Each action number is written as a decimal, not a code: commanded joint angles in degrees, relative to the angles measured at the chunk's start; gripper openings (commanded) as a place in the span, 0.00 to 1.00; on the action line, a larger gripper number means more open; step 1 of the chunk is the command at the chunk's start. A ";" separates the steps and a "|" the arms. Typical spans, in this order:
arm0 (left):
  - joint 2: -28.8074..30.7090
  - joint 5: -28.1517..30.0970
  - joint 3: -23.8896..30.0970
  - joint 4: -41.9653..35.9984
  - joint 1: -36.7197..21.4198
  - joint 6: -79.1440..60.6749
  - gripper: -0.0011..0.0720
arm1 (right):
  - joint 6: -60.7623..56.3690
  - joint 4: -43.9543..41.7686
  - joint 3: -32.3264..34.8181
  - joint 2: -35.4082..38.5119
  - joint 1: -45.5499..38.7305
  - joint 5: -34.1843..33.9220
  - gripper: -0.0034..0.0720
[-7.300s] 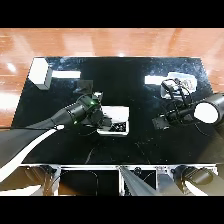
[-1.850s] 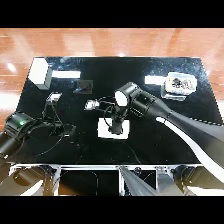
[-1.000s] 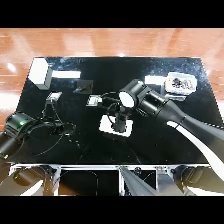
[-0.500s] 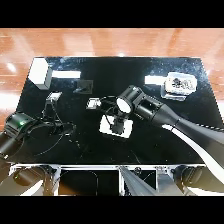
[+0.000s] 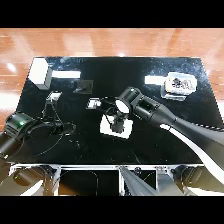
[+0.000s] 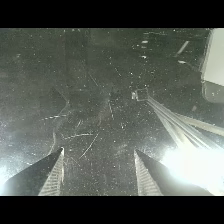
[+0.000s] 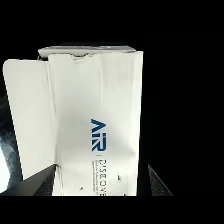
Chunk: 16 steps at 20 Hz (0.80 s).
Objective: Fold the box and place the chain.
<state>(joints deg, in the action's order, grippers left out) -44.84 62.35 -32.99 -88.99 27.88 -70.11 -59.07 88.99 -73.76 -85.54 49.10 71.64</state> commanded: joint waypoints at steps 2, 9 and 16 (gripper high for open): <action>-0.04 -0.09 0.02 0.04 -0.02 -0.02 0.76 | -0.72 0.22 -0.39 0.46 0.07 2.29 0.98; -0.04 -0.48 0.00 4.79 -2.69 -0.04 0.76 | -10.10 1.70 0.83 8.81 1.42 6.64 0.99; -0.04 -7.23 -0.02 0.07 -15.45 -8.09 0.76 | -11.37 3.85 5.73 8.68 5.88 -4.66 0.99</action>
